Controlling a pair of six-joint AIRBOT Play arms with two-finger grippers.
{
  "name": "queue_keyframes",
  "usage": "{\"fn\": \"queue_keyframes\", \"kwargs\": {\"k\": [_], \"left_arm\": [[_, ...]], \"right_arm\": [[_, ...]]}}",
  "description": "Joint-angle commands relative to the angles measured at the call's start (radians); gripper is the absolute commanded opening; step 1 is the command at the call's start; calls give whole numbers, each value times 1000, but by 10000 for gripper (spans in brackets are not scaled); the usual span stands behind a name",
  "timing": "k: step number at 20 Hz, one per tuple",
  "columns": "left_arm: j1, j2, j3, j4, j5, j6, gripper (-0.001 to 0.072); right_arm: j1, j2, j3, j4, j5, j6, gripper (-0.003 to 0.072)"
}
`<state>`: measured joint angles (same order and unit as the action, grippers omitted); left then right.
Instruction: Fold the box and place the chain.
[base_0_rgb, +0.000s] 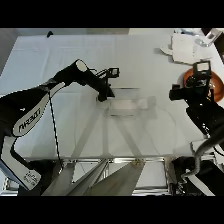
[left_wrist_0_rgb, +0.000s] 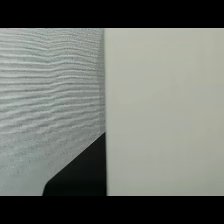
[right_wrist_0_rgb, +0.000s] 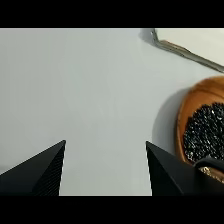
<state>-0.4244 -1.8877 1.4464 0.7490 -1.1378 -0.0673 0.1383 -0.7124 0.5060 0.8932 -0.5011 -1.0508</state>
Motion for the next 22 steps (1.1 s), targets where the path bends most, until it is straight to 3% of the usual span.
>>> {"fn": "queue_keyframes", "kwargs": {"k": [1, 4, 9, 13, 14, 15, 16, 22], "left_arm": [[0, 1, 0, 0, 0, 0, 10], [0, 0, 0, 0, 0, 0, 10], [0, 0, 0, 0, 0, 0, 10], [0, 0, 0, 0, 0, 0, 10], [0, 0, 0, 0, 0, 0, 10], [0, 1, 0, 0, 0, 0, 10], [0, 1, 0, 0, 0, 0, 10], [0, 1, 0, 0, 0, 0, 10]], "right_arm": [[134, 0, 31, 82, 9, -230, 527], [313, 2, 57, 172, -47, -367, 527], [628, 76, 89, 307, -283, -412, 526], [811, 118, 89, 443, -457, -563, 529], [840, 118, 89, 459, -514, -575, 553], [865, 118, 89, 458, -562, -575, 632], [877, 117, 86, 454, -583, -574, 720], [876, 200, 86, 353, -526, -574, 705]]}}
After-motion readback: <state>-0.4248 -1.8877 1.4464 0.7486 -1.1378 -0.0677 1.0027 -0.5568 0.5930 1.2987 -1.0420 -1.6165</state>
